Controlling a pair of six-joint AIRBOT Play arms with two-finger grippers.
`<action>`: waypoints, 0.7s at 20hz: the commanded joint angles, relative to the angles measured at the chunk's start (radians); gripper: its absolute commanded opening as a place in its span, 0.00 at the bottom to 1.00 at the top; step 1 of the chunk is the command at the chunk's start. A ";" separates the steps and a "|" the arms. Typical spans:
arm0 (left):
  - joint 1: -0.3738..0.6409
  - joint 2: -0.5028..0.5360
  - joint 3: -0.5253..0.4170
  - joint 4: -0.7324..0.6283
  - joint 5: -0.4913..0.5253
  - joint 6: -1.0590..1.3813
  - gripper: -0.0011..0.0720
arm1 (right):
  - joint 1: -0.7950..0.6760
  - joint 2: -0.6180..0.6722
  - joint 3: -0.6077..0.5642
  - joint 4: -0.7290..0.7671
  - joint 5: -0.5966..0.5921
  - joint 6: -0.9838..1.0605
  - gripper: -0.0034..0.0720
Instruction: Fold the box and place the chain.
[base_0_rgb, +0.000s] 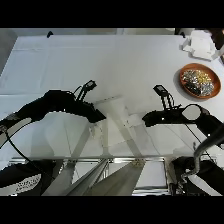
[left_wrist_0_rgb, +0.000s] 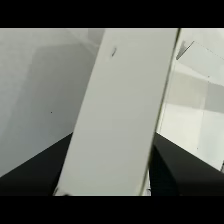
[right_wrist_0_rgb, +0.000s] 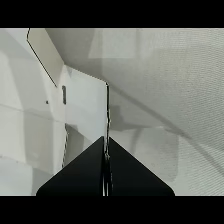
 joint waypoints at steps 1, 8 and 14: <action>-0.008 -0.002 0.000 0.003 0.017 0.026 0.61 | 0.001 0.001 0.000 0.005 0.006 0.002 0.07; -0.008 -0.003 0.000 0.049 0.075 0.027 0.38 | 0.001 0.001 0.000 0.015 0.007 0.002 0.07; -0.008 -0.045 0.000 0.080 0.079 0.021 0.38 | 0.001 0.001 0.000 0.015 0.005 0.009 0.07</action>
